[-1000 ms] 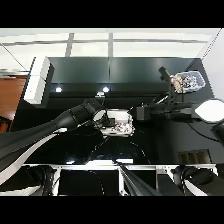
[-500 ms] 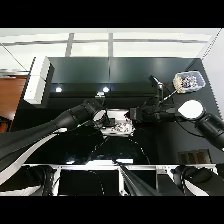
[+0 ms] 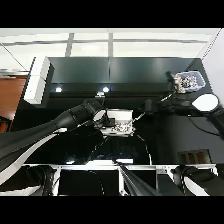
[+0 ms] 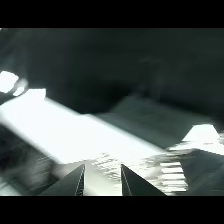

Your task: Fold the box and place the chain.

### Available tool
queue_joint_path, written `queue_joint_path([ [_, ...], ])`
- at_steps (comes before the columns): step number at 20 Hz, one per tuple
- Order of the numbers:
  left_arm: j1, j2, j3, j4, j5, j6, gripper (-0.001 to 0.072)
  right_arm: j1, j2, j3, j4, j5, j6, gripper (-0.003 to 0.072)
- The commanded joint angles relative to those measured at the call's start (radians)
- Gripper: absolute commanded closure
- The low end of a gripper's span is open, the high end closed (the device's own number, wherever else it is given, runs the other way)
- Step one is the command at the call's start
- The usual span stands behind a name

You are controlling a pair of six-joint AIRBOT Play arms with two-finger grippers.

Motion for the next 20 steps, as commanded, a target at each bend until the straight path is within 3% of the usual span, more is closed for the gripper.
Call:
queue_joint_path([
  [1,0.0,0.0,0.0,0.0,0.0,0.0,0.0679,-0.203,0.005,-0.008,-0.296,-0.013,0.066,0.0417],
  [4,0.0,0.0,0.0,0.0,0.001,0.0,0.068,-0.312,-0.011,-0.031,-0.525,-0.153,0.219,0.0415],
  [5,0.0,0.0,0.0,0.0,0.001,0.0,0.068,-0.335,-0.027,-0.032,-0.543,-0.182,0.232,0.0334],
  [6,0.0,0.0,0.0,0.0,0.001,0.0,0.068,-0.353,-0.049,-0.032,-0.542,-0.206,0.232,0.0033],
  [7,0.0,0.0,0.0,0.0,0.001,0.0,0.0679,-0.36,-0.072,-0.032,-0.542,-0.223,0.232,-0.0007],
  [13,0.0,0.0,0.0,0.0,0.001,0.0,0.068,-0.362,-0.234,0.0,-0.357,-0.313,0.232,-0.0006],
  [20,0.0,0.0,0.0,0.0,0.001,0.0,0.0679,-0.362,-0.453,0.195,-0.322,-0.364,0.263,0.0015],
])
